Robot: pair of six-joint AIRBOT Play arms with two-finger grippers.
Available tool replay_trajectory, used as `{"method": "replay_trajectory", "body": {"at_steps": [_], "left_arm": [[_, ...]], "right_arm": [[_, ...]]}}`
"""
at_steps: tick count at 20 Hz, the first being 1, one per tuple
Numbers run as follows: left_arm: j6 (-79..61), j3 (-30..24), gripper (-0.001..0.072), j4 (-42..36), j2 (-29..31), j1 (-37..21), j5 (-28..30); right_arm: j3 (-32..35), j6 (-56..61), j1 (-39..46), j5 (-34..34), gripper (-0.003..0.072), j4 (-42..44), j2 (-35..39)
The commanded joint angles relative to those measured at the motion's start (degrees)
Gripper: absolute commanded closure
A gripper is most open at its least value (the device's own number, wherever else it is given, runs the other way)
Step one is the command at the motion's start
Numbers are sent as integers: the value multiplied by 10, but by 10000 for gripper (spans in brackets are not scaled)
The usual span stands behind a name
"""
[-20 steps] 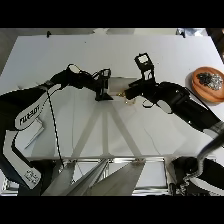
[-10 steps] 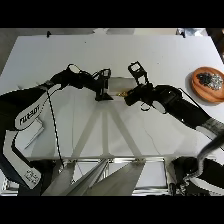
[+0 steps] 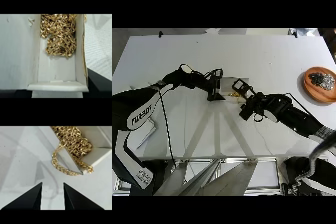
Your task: Fold the box and place the chain.
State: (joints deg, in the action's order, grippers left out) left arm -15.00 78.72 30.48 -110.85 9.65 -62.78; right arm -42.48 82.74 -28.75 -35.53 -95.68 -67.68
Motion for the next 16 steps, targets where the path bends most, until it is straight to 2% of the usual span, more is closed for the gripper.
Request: {"method": "replay_trajectory", "body": {"at_steps": [1, 6, 16], "left_arm": [[0, 0, 491, 0, 0, 0, 0], [0, 0, 491, 0, 0, 0, 0], [0, 0, 491, 0, 0, 0, 0]], "right_arm": [[7, -37, -4, 27, 389, 4, -20], [6, -37, -4, 66, 389, 11, -71], [4, -31, 31, 136, 390, 31, -114]]}}
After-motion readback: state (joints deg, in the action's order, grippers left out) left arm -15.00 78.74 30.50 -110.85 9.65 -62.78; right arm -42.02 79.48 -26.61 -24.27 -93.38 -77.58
